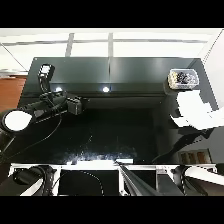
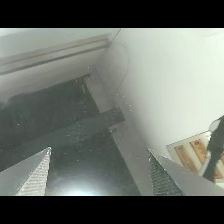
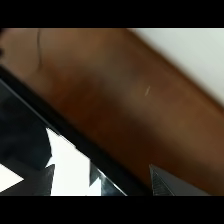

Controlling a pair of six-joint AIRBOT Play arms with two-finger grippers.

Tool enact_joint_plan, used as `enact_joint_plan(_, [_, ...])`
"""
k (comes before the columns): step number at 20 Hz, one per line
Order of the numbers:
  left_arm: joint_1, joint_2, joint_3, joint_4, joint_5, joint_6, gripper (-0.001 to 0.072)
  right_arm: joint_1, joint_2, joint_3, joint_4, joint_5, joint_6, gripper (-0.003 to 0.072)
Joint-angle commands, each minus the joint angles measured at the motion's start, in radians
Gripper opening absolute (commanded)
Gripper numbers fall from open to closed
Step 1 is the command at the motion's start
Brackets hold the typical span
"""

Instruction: Fold the box and place the chain.

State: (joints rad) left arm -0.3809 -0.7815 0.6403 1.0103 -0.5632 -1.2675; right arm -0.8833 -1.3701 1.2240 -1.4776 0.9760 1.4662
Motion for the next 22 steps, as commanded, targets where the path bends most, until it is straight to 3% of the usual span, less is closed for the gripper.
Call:
enact_joint_plan(1, [-0.004, -0.004, 0.000, -0.004, 0.004, -0.005, 0.0714, -0.048, -0.148, 0.093, 0.106, 0.148, -0.174, 0.0707])
enact_joint_plan(7, [-0.004, -0.005, 0.000, -0.001, 0.003, -0.005, 0.0713, -0.129, -0.290, 0.158, 0.473, 0.279, -0.472, 0.0706])
enact_joint_plan(9, [-0.004, -0.005, 0.000, -0.001, 0.005, -0.005, 0.0714, -0.130, -0.334, 0.189, 0.481, 0.355, -0.526, 0.0705])
enact_joint_plan(11, [-0.004, -0.005, 0.000, -0.001, 0.008, -0.005, 0.0713, -0.130, -0.381, 0.205, 0.483, 0.439, -0.549, 0.0592])
enact_joint_plan(15, [-0.004, -0.005, 0.000, -0.001, 0.007, -0.005, 0.0714, -0.130, -0.427, 0.207, 0.451, 0.482, -0.540, 0.0577])
enact_joint_plan(16, [-0.004, -0.005, 0.000, -0.001, 0.007, -0.005, 0.0714, -0.130, -0.428, 0.207, 0.455, 0.480, -0.546, 0.0440])
enact_joint_plan(17, [-0.004, -0.005, 0.000, -0.001, 0.007, -0.004, 0.0714, -0.130, -0.428, 0.208, 0.457, 0.481, -0.547, 0.0399])
enact_joint_plan(19, [-0.004, -0.006, 0.000, -0.001, 0.008, -0.004, 0.0714, -0.130, -0.428, 0.208, 0.457, 0.485, -0.555, 0.0199])
enact_joint_plan(21, [-0.004, -0.010, 0.000, -0.001, 0.007, -0.004, 0.0713, -0.130, -0.428, 0.208, 0.478, 0.513, -0.590, 0.0163])
enact_joint_plan(22, [-0.004, -0.014, 0.000, -0.001, 0.007, -0.004, 0.0713, -0.130, -0.428, 0.208, 0.504, 0.536, -0.611, 0.0024])
